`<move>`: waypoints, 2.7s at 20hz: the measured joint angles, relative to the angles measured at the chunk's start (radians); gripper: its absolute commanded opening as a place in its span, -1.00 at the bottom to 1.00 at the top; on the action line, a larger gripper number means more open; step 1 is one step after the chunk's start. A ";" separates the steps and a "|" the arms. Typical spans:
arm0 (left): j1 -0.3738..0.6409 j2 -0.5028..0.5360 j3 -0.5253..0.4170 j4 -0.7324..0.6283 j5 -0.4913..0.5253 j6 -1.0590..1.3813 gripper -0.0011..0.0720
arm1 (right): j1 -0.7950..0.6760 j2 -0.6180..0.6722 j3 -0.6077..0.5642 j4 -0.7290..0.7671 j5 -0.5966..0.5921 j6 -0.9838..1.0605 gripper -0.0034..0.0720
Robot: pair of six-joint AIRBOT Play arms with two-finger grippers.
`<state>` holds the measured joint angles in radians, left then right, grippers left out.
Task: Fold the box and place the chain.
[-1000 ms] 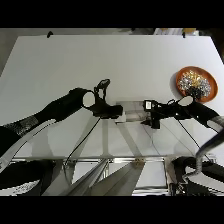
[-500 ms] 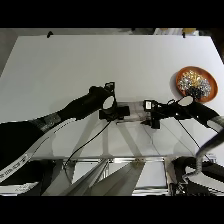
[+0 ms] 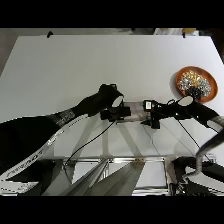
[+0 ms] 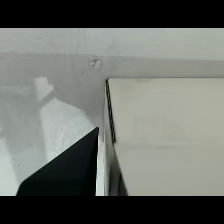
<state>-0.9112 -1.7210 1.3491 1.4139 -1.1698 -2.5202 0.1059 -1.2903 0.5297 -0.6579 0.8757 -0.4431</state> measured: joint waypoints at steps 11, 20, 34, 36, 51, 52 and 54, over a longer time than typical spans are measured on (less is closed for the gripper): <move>-0.014 -0.037 0.019 0.034 -0.015 -0.039 -0.96 | 0.000 0.000 0.000 0.000 -0.002 -0.005 0.18; -0.014 -0.046 0.049 0.042 -0.037 0.024 -0.41 | 0.000 0.000 0.000 -0.001 0.000 0.002 0.18; -0.007 -0.105 0.135 0.002 -0.155 0.106 -0.96 | 0.000 0.000 0.000 -0.001 0.003 0.002 0.18; -0.010 -0.109 0.135 0.001 -0.153 0.106 -0.96 | 0.000 0.000 0.000 -0.001 0.002 0.002 0.18; 0.070 0.080 0.134 -0.023 -0.154 0.272 0.44 | 0.000 0.000 0.000 0.000 -0.002 0.000 0.18; 0.088 0.110 0.132 -0.023 -0.170 0.306 0.43 | 0.000 0.000 0.000 0.000 -0.002 0.000 0.18; 0.127 0.171 0.117 -0.032 -0.190 0.403 0.36 | 0.000 0.000 0.000 0.000 -0.001 0.000 0.18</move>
<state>-0.7841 -1.5501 1.4658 1.3819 -1.3598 -2.1174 0.1059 -1.2903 0.5297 -0.6579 0.8745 -0.4427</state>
